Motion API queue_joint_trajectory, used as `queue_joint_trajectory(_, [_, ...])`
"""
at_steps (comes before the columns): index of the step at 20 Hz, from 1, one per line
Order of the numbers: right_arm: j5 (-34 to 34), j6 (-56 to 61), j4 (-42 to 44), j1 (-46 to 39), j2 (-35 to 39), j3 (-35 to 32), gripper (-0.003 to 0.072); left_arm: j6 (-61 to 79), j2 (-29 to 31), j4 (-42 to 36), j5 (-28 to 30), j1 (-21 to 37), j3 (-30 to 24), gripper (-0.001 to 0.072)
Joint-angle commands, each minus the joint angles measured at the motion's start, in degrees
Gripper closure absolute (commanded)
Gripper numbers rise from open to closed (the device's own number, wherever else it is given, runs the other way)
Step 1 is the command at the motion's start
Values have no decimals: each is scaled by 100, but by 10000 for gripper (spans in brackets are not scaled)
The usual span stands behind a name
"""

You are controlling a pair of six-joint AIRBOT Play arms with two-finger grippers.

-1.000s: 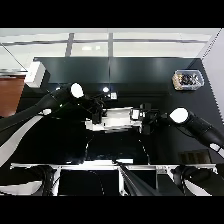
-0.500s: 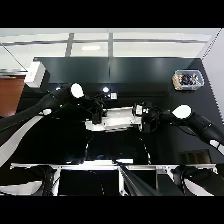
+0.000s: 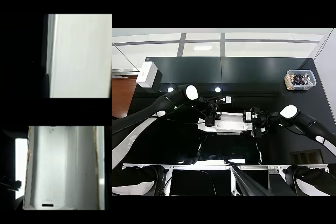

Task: Fold the box and place the chain.

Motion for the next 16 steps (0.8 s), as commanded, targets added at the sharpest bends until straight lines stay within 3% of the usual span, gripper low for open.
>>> queue_joint_trajectory(1, [-17,-24,-129,39,-133,2,-25,0,4,0,13,-9,2,685])
queue_joint_trajectory(16, [-426,4,-129,39,-332,2,-25,-4,4,-2,-2,-9,2,685])
